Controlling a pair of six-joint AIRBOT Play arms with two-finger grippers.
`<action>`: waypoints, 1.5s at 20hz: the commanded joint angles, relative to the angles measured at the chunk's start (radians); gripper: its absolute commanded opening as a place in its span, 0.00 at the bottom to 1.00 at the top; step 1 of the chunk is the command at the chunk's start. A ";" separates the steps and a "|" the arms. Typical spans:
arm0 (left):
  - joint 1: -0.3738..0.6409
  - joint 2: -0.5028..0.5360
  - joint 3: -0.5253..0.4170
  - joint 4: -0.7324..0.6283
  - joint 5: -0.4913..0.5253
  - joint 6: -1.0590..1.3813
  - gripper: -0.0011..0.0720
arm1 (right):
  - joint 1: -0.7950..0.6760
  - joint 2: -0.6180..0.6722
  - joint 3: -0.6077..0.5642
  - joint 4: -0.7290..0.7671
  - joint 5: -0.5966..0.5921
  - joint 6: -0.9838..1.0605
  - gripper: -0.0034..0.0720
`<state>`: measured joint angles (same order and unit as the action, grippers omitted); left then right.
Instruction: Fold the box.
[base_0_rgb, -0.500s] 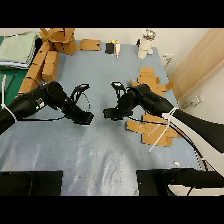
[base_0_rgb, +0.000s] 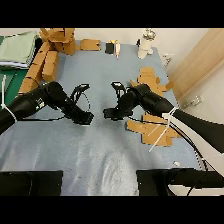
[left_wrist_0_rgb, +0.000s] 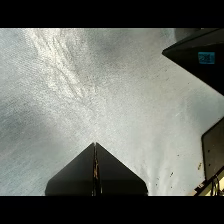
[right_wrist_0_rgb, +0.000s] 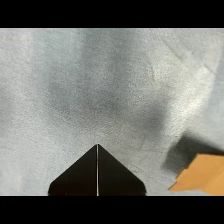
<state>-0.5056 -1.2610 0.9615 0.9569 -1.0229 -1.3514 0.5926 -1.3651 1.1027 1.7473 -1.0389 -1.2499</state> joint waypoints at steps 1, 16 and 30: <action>0.000 0.000 0.001 0.000 0.000 0.000 0.03 | 0.000 -0.001 0.001 0.000 0.000 0.000 0.05; 0.000 -0.001 0.001 -0.024 0.092 0.000 0.03 | -0.319 -0.001 0.266 -0.382 -0.398 -0.016 0.38; 0.003 -0.003 0.002 -0.128 0.129 0.001 0.97 | -1.281 0.002 -0.023 -0.019 -0.395 -0.524 0.56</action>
<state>-0.5056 -1.2621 0.9619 0.8631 -0.8932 -1.3540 -0.5335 -1.3640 1.1160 1.6161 -1.4925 -1.6695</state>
